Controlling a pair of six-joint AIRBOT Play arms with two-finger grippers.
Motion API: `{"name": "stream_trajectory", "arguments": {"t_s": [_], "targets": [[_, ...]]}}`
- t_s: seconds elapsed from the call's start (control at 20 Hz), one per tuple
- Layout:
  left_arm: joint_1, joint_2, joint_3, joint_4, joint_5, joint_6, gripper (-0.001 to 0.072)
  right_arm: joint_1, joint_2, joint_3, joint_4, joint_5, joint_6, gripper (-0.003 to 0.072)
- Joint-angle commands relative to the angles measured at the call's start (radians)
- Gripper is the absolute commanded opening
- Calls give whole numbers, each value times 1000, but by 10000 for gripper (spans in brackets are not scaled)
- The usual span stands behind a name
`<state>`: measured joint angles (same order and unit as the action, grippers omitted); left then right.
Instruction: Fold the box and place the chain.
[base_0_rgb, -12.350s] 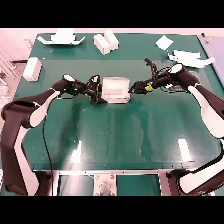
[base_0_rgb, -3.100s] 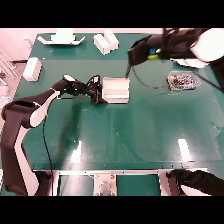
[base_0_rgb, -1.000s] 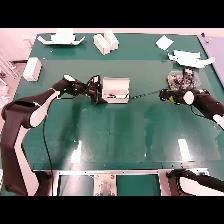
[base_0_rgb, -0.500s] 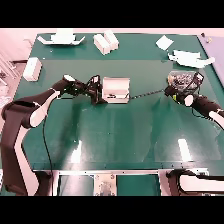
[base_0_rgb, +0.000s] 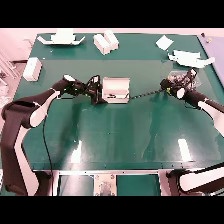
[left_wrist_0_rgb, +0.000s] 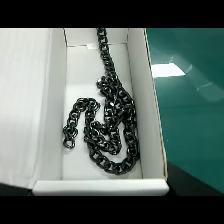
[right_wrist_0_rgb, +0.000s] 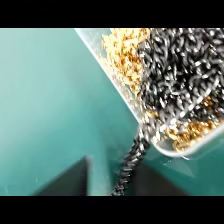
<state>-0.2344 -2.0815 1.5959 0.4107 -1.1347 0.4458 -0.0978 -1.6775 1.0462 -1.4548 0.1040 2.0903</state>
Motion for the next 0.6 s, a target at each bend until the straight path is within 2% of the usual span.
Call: {"name": "stream_trajectory", "arguments": {"t_s": [0.0, 0.05, 0.25, 0.55], "targets": [[0, 0, 1, 0, 0, 0, 391, -5, -32, 34, 15, 2, 1, 46], [0, 0, 1, 0, 0, 0, 391, -8, -31, 34, 15, 2, 1, 16], [0, 0, 1, 0, 0, 0, 391, 11, 22, 34, 8, 5, -8, 13], [0, 1, 1, 0, 0, 0, 391, 174, 376, 86, -31, 18, -164, 11]]}}
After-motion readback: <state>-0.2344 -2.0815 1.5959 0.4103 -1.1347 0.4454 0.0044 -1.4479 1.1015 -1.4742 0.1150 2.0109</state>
